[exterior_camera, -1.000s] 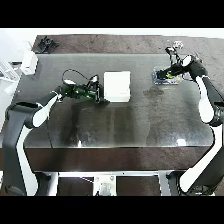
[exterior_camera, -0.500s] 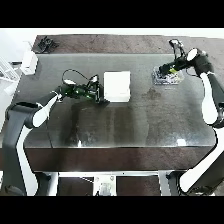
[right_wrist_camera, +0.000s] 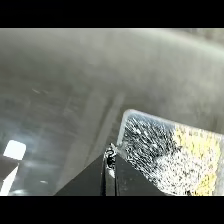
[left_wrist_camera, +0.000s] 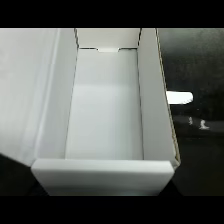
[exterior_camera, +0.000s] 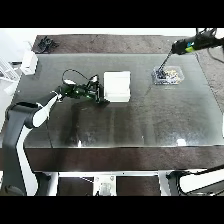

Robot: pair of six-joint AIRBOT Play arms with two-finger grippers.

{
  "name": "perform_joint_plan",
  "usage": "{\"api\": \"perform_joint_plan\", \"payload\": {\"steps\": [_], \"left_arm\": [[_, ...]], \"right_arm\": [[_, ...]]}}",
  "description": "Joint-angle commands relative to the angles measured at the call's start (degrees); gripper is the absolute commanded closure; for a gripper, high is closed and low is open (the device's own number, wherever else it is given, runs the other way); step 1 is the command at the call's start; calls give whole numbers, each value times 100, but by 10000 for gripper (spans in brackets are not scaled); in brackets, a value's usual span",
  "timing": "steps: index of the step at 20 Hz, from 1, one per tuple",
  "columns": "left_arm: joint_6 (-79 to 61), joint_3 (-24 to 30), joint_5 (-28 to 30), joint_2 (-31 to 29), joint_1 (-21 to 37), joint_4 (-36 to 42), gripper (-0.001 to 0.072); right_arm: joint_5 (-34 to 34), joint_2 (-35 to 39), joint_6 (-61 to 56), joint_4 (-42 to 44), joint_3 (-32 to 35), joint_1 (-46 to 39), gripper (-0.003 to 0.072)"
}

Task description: Fold the box and place the chain.

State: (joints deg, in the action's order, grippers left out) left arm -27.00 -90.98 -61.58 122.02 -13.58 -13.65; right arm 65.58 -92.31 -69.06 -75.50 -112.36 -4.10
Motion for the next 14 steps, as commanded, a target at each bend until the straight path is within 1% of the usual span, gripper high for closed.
{"api": "perform_joint_plan", "payload": {"steps": [1,4,7,11,14], "left_arm": [[0,-4,2,-2,-4,0,232],[0,-4,2,-2,-4,-2,232],[0,-4,2,-2,-4,-2,232],[0,-4,2,-2,-4,0,232],[0,-4,2,-2,-4,0,232]], "right_arm": [[105,850,-15,7,-4,376,678],[68,1440,-11,4,-7,852,678],[-197,1770,79,4,-7,1394,678],[-306,1816,227,2,0,2127,678],[-361,1740,251,0,2,2472,678]]}}
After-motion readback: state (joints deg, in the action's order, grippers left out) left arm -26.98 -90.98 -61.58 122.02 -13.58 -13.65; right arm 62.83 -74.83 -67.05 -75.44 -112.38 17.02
